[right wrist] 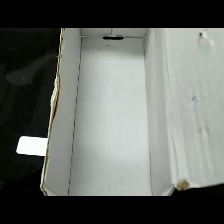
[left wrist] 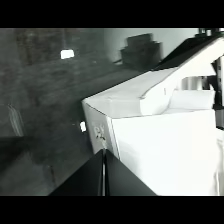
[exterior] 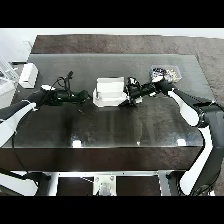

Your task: Fold the box and place the chain.

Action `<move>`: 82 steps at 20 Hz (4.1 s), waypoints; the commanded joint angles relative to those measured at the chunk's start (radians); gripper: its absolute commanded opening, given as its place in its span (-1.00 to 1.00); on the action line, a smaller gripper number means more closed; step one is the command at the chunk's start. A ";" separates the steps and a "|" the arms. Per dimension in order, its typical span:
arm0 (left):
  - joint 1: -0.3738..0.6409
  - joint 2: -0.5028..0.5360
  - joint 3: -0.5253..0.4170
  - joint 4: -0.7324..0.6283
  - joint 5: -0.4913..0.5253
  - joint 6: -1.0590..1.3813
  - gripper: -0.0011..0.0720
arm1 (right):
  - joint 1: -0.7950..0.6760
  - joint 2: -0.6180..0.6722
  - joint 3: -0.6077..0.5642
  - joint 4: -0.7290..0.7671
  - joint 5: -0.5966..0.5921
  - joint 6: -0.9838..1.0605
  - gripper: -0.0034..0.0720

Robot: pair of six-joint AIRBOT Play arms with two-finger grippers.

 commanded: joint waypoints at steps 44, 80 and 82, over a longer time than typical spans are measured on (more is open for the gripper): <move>-0.152 0.000 0.198 0.406 0.004 -0.724 -0.05 | 0.000 0.000 0.000 0.000 0.000 0.000 0.63; -0.211 -0.094 0.431 0.669 -0.170 -0.935 -0.04 | 0.000 0.000 0.000 0.000 0.000 0.000 0.63; -0.211 -0.094 0.431 0.669 -0.170 -0.936 -0.04 | 0.000 0.000 0.000 0.000 0.000 0.000 0.63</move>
